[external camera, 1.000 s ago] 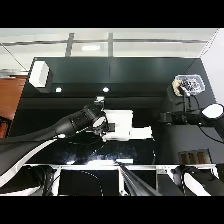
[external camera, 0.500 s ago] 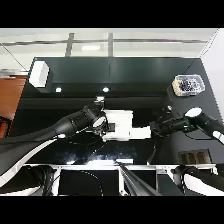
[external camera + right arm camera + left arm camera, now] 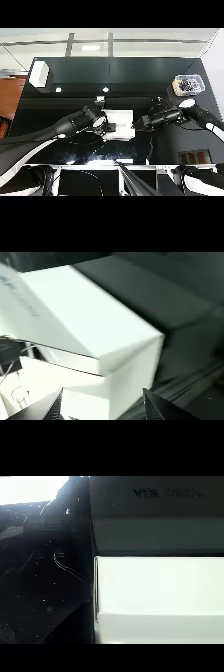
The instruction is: Fold the box and place the chain.
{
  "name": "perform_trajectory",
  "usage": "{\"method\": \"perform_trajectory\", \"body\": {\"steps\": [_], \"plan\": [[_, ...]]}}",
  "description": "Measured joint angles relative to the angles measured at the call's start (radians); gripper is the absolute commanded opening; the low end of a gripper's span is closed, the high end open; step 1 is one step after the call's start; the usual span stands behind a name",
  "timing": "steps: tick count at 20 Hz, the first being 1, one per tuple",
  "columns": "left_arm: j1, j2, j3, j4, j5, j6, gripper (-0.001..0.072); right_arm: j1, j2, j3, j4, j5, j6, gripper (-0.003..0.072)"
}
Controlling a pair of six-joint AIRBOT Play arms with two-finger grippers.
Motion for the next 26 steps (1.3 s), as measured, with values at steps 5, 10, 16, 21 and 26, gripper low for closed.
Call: {"method": "perform_trajectory", "body": {"steps": [5, 10, 16, 21, 26], "plan": [[0.0, 0.0, 0.0, 0.0, 0.0, 0.0, 0.0025, 0.087, -0.002, 0.01, 0.003, -0.074, 0.021, 0.0566], [0.0, 0.0, 0.0, 0.0, -0.008, -0.001, 0.0025, 0.219, -0.002, 0.053, -0.124, -0.222, 0.193, 0.0566], [0.0, 0.0, 0.0, 0.0, -0.002, 0.0, 0.0025, 0.417, -0.002, 0.211, -0.567, -0.265, 0.679, 0.0471], [0.0, 0.0, 0.0, 0.0, -0.007, 0.0, 0.0025, 0.552, -0.003, 0.288, -0.853, -0.22, 1.055, 0.0368], [0.0, 0.0, 0.0, 0.003, -0.008, -0.001, 0.0025, 0.607, -0.019, 0.306, -0.948, -0.218, 1.239, 0.0368]]}}
